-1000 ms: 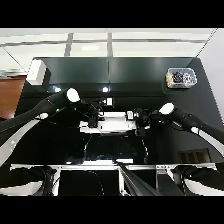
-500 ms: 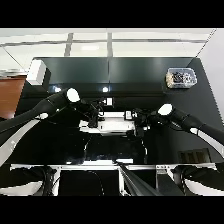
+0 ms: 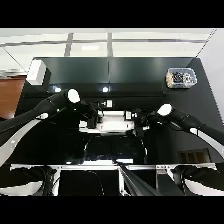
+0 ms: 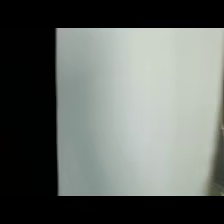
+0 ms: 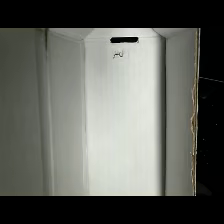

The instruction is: Fold the box and place the chain.

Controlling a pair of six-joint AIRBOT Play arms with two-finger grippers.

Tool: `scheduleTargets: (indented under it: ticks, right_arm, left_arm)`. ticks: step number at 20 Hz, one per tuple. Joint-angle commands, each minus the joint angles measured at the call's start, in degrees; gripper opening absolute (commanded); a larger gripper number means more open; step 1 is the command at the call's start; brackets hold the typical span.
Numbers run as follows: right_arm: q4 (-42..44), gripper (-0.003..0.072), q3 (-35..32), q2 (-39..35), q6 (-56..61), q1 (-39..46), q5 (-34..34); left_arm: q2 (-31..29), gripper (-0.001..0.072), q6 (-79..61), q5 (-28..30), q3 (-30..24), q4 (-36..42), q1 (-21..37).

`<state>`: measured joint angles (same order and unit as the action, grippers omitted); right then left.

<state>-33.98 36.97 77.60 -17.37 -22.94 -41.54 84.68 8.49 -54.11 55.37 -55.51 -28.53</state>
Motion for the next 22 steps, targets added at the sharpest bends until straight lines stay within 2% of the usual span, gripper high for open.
scheduleTargets:
  ticks: [1,2,3,6,8,9,10,12,13,14,15,16,17,19,22]
  right_arm:
    - [-0.2,0.0554,0.0,0.0,0.0,0.0,0.0]
    - [-0.2,0.0438,0.0,0.0,0.0,0.0,0.0]
    - [-0.2,0.0439,0.0,0.0,0.0,0.0,0.0]
    - [-0.2,0.0438,0.0,0.0,0.0,0.0,0.0]
    - [-0.2,0.0432,0.0,0.0,0.0,0.0,0.0]
    - [-0.2,0.0382,0.0,0.0,0.0,0.0,0.0]
    - [-0.2,0.0287,0.0,0.0,0.0,0.0,0.0]
    - [-0.2,0.0290,0.0,0.0,0.0,0.0,0.0]
    - [-0.2,0.0290,0.0,0.0,0.0,0.0,0.0]
    - [-0.2,0.0290,0.0,0.0,0.0,0.0,0.0]
    - [-0.2,0.0290,0.0,0.0,0.0,0.0,0.0]
    - [-0.2,0.0290,0.0,0.0,0.0,0.0,0.0]
    - [-0.2,0.0290,0.0,0.0,0.0,0.0,0.0]
    - [-0.2,0.0290,0.0,0.0,0.0,0.0,0.0]
    - [-0.2,0.0290,0.0,0.0,0.0,0.0,0.0]
  left_arm:
    - [-0.1,0.0281,1.2,-0.3,0.5,0.4,0.0]
    - [-0.1,0.0432,1.3,-0.3,0.9,0.4,0.0]
    - [-0.1,0.0514,2.6,-0.3,1.4,0.4,0.0]
    - [-0.6,0.0639,11.3,-3.8,4.5,-5.2,0.3]
    - [-2.0,0.0642,20.7,-8.6,6.8,-13.7,1.0]
    - [-3.2,0.0642,23.9,-10.9,7.4,-17.3,1.8]
    - [-4.8,0.0642,26.7,-13.1,7.4,-19.8,2.9]
    - [-7.7,0.0639,33.1,-18.0,7.4,-20.1,6.4]
    - [-8.8,0.0603,37.4,-20.4,7.2,-19.2,8.3]
    - [-9.7,0.0454,41.0,-23.2,6.7,-16.4,10.3]
    - [-10.3,0.0215,41.9,-26.2,5.5,-11.5,12.1]
    - [-10.4,0.0025,40.8,-29.6,3.6,-4.5,13.7]
    - [-10.4,0.0025,39.3,-31.3,1.1,2.7,14.3]
    - [-10.4,0.0024,34.0,-28.2,-5.2,17.5,13.0]
    - [-10.3,0.0024,25.2,-12.6,-10.6,34.4,8.9]
